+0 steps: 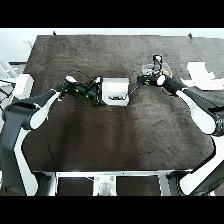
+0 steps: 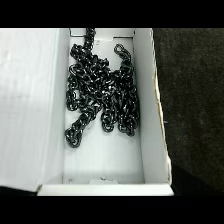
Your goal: Fold the box and place the chain.
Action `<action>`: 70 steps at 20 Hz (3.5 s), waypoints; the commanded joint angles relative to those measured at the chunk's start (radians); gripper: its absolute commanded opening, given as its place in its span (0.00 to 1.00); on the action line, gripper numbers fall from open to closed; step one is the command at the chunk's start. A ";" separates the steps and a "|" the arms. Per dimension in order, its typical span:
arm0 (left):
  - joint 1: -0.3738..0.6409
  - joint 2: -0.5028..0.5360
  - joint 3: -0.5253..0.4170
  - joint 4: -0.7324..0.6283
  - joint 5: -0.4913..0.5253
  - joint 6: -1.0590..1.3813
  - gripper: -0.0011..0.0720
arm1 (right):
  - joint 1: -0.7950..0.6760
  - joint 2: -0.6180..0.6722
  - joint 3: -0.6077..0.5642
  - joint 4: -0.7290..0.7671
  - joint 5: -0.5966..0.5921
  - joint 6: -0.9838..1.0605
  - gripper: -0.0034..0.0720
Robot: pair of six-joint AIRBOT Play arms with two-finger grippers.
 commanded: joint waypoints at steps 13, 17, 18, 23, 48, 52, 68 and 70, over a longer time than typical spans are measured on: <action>0.000 0.000 0.000 0.000 0.000 0.000 0.64 | 0.187 0.694 -0.030 -0.150 0.285 -0.012 0.05; 0.000 0.000 0.000 0.000 0.000 0.000 0.64 | 0.357 0.804 -0.035 -0.174 0.310 0.024 0.05; 0.000 0.000 0.000 0.000 0.000 0.000 0.64 | 0.406 0.810 -0.035 -0.197 0.310 0.057 0.05; 0.000 0.000 0.000 0.000 0.000 0.000 0.64 | 0.586 0.763 -0.044 -0.288 0.237 0.223 0.05; 0.000 0.000 0.000 0.000 0.000 0.000 0.64 | 0.557 0.767 -0.211 -0.538 0.278 0.459 0.05; 0.000 0.000 0.000 0.000 0.000 0.000 0.64 | 0.547 0.675 -0.305 -0.539 0.051 0.507 0.05; 0.000 0.000 0.000 0.000 0.001 0.000 0.64 | 0.296 0.475 -0.363 -0.547 0.105 0.561 0.71; 0.000 0.000 0.000 0.000 0.000 0.000 0.64 | 0.182 0.484 -0.363 -0.542 0.090 0.566 0.74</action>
